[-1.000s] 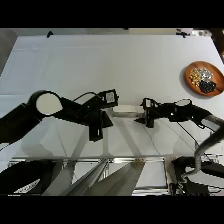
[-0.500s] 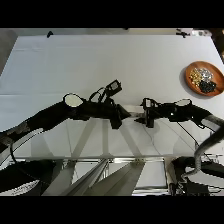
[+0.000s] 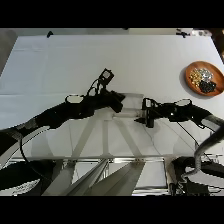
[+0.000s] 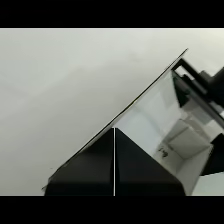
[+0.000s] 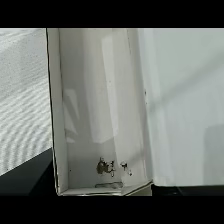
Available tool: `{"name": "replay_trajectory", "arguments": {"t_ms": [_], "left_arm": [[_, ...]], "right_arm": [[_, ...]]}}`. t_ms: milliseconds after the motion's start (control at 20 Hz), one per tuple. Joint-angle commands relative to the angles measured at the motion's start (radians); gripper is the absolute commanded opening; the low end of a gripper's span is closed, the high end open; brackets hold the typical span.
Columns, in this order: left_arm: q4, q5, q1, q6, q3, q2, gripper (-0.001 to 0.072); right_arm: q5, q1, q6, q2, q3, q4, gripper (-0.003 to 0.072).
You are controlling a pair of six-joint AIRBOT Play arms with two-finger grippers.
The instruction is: Fold the box and place the chain.
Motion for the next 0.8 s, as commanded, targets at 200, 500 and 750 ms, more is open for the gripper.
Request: {"name": "replay_trajectory", "arguments": {"t_ms": [200,500,750], "left_arm": [[-0.004,-0.091,0.103,-0.058,0.001,-0.076,0.0002],[0.276,-0.218,0.110,-0.285,0.001,-0.104,0.0002],[0.372,-0.258,0.111,-0.416,0.001,-0.113,0.0003]], "right_arm": [[0.000,-0.001,0.000,0.000,0.000,0.000,0.0404],[0.000,-0.001,0.000,0.000,0.000,0.000,0.0404],[0.000,-0.001,0.000,0.000,0.000,0.000,0.0404]]}}
